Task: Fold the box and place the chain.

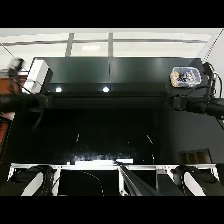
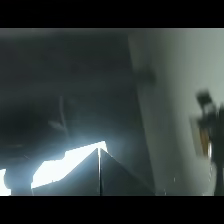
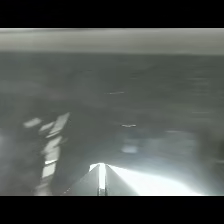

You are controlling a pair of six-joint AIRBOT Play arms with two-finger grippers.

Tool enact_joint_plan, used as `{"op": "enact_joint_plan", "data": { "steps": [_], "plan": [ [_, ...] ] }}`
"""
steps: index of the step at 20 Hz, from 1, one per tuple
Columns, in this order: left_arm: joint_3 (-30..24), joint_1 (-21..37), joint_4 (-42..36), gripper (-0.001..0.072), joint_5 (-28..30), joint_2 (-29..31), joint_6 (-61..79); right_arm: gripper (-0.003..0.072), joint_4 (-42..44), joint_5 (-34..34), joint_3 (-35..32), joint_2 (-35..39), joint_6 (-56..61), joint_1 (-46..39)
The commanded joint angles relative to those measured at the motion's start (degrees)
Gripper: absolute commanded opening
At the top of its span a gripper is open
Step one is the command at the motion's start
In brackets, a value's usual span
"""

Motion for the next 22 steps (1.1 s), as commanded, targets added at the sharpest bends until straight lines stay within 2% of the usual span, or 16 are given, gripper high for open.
{"op": "enact_joint_plan", "data": {
  "steps": [1,4,6,22],
  "plan": [
    [-6.91,-8.07,0.39,0.0023,3.19,2.45,-0.81,0.0046,-15.82,-7.74,-3.98,3.06,8.46,-0.17],
    [-6.93,-8.7,0.39,0.0024,7.21,2.43,-0.83,0.0047,-18.75,-9.2,-6.43,3.5,9.03,-0.2],
    [-6.93,-8.72,0.39,0.0025,8.57,2.43,-0.83,0.0045,-17.44,-9.2,-6.43,3.5,9.05,-0.2],
    [-6.93,-8.72,0.39,0.0026,8.46,2.4,-0.81,0.0044,-17.11,-9.22,-6.43,3.5,9.07,-0.2]
  ]
}}
